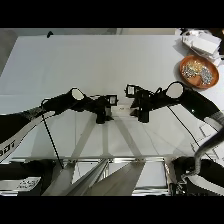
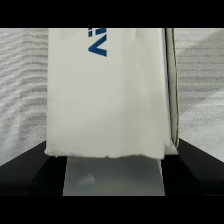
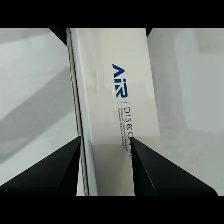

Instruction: Fold the box and place the chain.

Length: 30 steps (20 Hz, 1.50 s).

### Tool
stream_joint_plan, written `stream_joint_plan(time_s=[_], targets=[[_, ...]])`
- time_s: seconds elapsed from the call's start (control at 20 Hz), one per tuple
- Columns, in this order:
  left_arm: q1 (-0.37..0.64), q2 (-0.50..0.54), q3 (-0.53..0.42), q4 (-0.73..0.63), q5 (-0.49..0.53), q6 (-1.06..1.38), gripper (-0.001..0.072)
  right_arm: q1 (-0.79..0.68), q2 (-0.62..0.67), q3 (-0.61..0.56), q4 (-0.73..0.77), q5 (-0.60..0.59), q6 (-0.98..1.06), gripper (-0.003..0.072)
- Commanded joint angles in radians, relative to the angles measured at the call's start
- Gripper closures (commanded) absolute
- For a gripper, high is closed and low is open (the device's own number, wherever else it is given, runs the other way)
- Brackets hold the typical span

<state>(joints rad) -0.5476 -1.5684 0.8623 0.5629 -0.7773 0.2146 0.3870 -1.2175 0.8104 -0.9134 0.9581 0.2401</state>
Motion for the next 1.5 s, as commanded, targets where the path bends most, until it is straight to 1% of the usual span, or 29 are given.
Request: stream_joint_plan(time_s=[0.0, 0.2, 0.25, 0.3, 0.35, 0.4, 0.55, 0.7, 1.15, 1.25, 1.35, 1.45], targets=[[-0.001, 0.0, 0.0, -0.001, 0.002, -0.002, 0.0396, 0.0, 0.023, 0.0, 0.007, -0.021, -0.002, 0.0344], [-0.001, 0.0, 0.0, -0.001, 0.002, -0.002, 0.0396, 0.0, 0.075, 0.0, 0.032, -0.058, -0.002, 0.0344], [-0.001, 0.0, 0.0, -0.001, 0.002, -0.002, 0.0396, 0.0, 0.081, 0.0, 0.04, -0.055, -0.001, 0.0355], [-0.001, 0.0, 0.0, -0.001, 0.002, -0.002, 0.0396, 0.0, 0.083, 0.0, 0.067, -0.05, -0.001, 0.039], [-0.001, 0.0, 0.0, -0.001, 0.002, -0.002, 0.0396, 0.0, 0.083, 0.0, 0.111, -0.044, -0.002, 0.064], [-0.001, 0.0, 0.0, -0.001, 0.002, -0.002, 0.0396, 0.0, 0.08, 0.0, 0.151, -0.049, -0.009, 0.0672], [-0.001, 0.0, 0.0, -0.001, 0.002, -0.002, 0.0396, 0.0, 0.043, -0.037, 0.239, -0.124, -0.016, 0.0673], [-0.001, 0.0, 0.0, -0.001, 0.002, -0.002, 0.0396, 0.0, 0.005, -0.086, 0.327, -0.133, -0.072, 0.0673], [-0.001, 0.0, 0.0, -0.001, 0.002, -0.002, 0.0396, 0.0, 0.005, -0.177, 0.323, -0.111, -0.119, 0.0674], [-0.001, 0.0, 0.0, -0.001, 0.002, -0.002, 0.0396, 0.0, 0.005, -0.203, 0.324, -0.128, -0.135, 0.0674], [-0.001, 0.0, 0.0, -0.001, 0.003, -0.002, 0.0396, 0.0, 0.005, -0.229, 0.328, -0.172, -0.139, 0.0674], [-0.001, 0.0, 0.0, -0.001, 0.002, -0.002, 0.0396, 0.0, 0.005, -0.235, 0.328, -0.194, -0.144, 0.0674]])
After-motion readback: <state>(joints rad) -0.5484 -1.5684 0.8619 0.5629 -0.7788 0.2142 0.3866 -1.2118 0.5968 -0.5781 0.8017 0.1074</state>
